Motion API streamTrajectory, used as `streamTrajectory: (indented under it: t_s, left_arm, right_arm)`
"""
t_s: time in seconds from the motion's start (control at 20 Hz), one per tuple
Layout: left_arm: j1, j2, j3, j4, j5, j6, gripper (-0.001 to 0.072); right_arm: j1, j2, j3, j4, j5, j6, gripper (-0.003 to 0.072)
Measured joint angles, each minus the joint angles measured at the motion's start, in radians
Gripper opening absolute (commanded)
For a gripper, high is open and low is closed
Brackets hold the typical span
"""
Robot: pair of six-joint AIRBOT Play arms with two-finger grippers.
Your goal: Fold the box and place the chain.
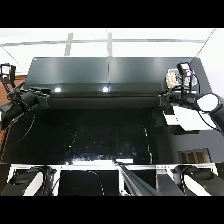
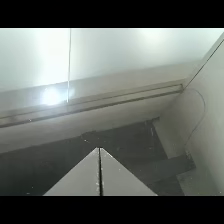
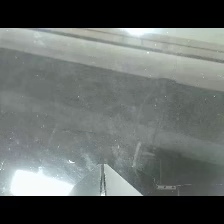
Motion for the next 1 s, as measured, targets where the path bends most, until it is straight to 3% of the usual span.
streamTrajectory:
  t_s: [0.9, 0.95, 1.0]
  left_arm:
    - [0.000, 0.000, 0.000, -0.025, 0.000, 0.000, 0.0031]
    - [-0.001, 0.000, 0.000, -0.029, 0.000, 0.000, 0.0032]
    - [-0.001, 0.000, 0.000, -0.038, 0.000, -0.001, 0.0036]
  right_arm:
    - [0.001, -0.001, 0.000, 0.040, -0.039, 0.000, 0.0028]
    - [0.001, -0.003, 0.000, 0.056, -0.061, 0.000, 0.0270]
    - [0.001, -0.004, 0.000, 0.069, -0.091, 0.000, 0.0720]
